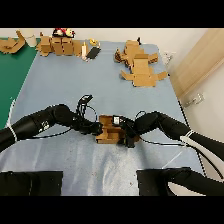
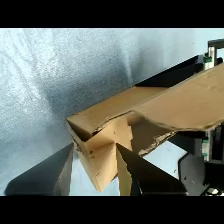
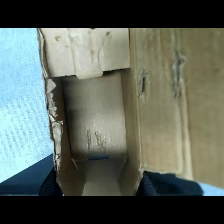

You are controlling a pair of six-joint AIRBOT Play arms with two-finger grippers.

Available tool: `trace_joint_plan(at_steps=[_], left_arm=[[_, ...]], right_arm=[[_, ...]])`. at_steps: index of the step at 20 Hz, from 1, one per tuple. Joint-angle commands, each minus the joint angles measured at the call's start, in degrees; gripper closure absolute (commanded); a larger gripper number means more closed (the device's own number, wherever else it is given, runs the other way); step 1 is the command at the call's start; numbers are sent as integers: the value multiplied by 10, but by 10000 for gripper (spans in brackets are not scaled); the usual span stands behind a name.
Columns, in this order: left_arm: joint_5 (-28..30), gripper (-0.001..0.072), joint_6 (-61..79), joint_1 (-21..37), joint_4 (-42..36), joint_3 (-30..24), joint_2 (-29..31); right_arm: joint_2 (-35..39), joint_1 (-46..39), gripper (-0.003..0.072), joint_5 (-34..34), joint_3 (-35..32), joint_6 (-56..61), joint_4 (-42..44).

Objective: Fold the box.

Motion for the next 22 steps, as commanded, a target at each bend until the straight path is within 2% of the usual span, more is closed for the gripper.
trace_joint_plan(at_steps=[1, 10, 16, 22], left_arm=[[6, 269, -97, -28, 91, 17, 0], [-13, 269, -238, -68, 180, 35, -1], [-85, 269, -261, -81, 203, 75, -20], [-127, 269, -265, -94, 209, 96, -65]], right_arm=[[0, 1, 177, 0, 0, 0, 0], [0, 1, 177, 0, 0, 0, 0], [0, 1, 177, 0, 0, 0, 0], [0, 1, 177, 0, 0, 0, 0]])
